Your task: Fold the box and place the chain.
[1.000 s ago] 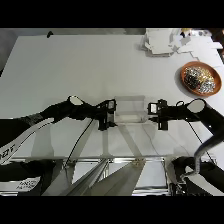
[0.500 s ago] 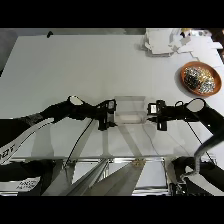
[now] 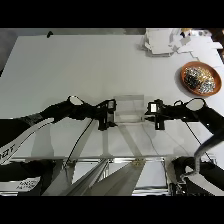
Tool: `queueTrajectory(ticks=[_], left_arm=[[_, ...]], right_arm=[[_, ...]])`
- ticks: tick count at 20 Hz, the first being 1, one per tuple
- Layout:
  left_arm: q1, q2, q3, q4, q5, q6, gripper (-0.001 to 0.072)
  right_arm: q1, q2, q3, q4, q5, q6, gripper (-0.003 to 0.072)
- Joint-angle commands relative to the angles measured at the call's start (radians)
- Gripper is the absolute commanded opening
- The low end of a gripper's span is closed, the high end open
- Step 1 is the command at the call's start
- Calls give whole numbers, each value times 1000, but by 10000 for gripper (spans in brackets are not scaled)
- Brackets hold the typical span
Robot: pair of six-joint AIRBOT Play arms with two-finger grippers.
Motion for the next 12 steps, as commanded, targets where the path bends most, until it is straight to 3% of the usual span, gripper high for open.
queueTrajectory(ticks=[1, 7, 12], left_arm=[[0, 0, 0, 0, 1, 2, 208], [0, 0, 0, 0, 1, 2, 208], [0, 0, 0, 0, 1, 1, 208]], right_arm=[[1, -2, 0, 56, 3, -29, 155], [1, -17, -1, 63, 35, -28, 164], [1, -45, -7, 109, 46, -43, 242]])
